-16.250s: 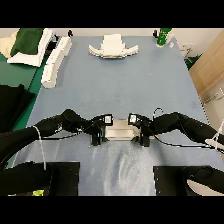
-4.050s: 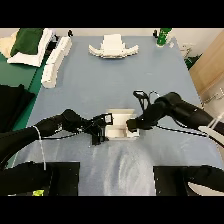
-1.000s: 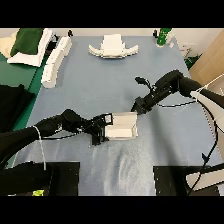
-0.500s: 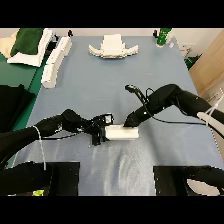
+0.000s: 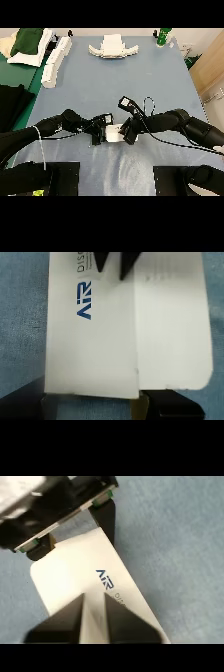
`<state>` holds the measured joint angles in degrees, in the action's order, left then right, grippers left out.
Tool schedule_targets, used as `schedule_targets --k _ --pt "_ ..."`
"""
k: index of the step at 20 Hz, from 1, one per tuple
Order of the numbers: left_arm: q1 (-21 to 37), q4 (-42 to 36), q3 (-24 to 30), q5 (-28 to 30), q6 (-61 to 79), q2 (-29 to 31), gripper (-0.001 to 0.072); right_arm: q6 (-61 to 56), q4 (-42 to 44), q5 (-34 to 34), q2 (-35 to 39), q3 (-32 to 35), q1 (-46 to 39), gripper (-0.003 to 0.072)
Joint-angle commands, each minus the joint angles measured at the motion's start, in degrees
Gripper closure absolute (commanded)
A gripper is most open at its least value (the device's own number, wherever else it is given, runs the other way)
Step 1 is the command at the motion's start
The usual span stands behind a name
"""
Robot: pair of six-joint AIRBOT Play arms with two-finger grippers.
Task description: Fold the box.
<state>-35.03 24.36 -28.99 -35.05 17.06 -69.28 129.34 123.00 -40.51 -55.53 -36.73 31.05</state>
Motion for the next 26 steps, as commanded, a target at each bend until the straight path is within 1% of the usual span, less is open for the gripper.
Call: schedule_targets --k 1,2,5,6,7,13,19,21,26 --pt "0.0 0.1 0.0 0.0 0.0 0.0 0.0280 5.7 -4.2 2.0 2.0 0.7 2.6 0.0306" --pt "0.0 0.1 0.0 0.0 0.0 0.0 0.0280 8.2 -5.0 1.8 2.0 0.7 2.5 0.0270" --pt "0.0 0.1 0.0 0.0 0.0 0.0 0.0280 16.5 -5.2 1.5 2.0 0.7 2.6 0.0250" --pt "0.0 0.1 0.0 0.0 0.0 0.0 0.0280 19.1 -5.2 1.5 2.0 0.7 2.6 0.0144" --pt "0.0 0.1 0.0 0.0 0.0 0.0 0.0280 21.9 -5.3 1.5 2.0 0.7 2.6 0.0060" --pt "0.0 0.1 0.0 0.0 0.0 0.0 0.0280 30.3 -6.1 1.6 -0.3 0.7 2.6 0.0054" --pt "0.0 0.1 0.0 0.0 0.0 0.0 0.0280 30.1 -7.6 3.9 -1.6 0.7 2.6 0.0055" --pt "0.0 0.1 0.0 0.0 0.0 0.0 0.0280 30.0 -9.0 4.0 -1.5 0.5 2.6 0.0055" --pt "0.0 0.0 0.0 0.0 0.0 0.0 0.0280 29.9 -9.2 4.0 -0.1 0.3 2.6 0.0055"
